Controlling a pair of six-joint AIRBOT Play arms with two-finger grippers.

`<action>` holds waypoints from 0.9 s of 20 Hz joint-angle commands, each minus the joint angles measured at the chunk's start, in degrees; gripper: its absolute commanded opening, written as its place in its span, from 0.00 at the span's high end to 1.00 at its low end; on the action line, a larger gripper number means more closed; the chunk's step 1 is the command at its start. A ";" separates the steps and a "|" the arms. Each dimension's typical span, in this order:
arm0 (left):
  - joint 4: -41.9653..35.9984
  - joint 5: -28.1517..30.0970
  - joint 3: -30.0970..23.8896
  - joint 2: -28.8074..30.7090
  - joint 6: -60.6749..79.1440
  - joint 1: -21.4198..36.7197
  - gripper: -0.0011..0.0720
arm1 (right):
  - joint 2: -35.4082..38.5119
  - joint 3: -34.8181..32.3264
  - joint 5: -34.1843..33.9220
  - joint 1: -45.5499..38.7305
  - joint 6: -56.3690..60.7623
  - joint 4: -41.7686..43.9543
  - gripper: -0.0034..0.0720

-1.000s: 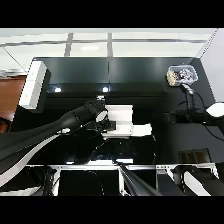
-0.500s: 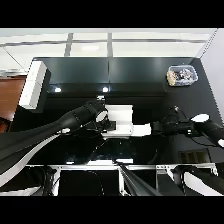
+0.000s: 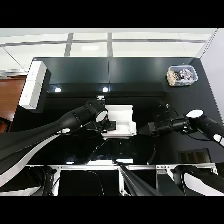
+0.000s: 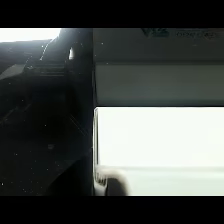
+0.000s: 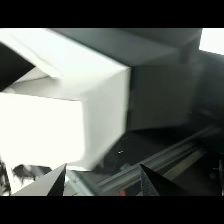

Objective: Fold the box and place the chain.

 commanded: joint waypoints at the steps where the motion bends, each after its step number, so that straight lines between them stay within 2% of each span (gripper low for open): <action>1: 0.00 0.15 0.07 0.02 0.00 0.04 0.94 | -0.09 1.81 2.93 2.54 0.00 1.49 0.37; 2: 0.00 0.15 0.07 0.02 0.00 0.07 0.94 | -0.09 2.49 2.64 3.63 0.02 1.42 0.47; 3: 0.00 0.15 0.07 0.02 0.00 0.04 0.94 | -0.09 3.28 2.16 4.66 0.31 1.36 0.49; 5: -0.02 0.15 0.07 0.02 0.00 0.04 0.94 | -0.09 5.09 -0.13 6.69 2.54 0.48 0.49; 9: -0.02 0.17 0.07 0.02 -0.02 0.04 0.94 | -0.09 9.33 -3.04 10.67 9.05 -6.62 0.49; 16: -0.02 0.17 0.07 0.02 -0.02 0.04 0.94 | -0.09 12.33 -7.45 15.67 14.34 -9.44 0.49; 18: -0.02 0.17 0.07 0.02 0.00 0.04 0.94 | -0.09 12.48 -8.90 17.53 15.96 -11.06 0.55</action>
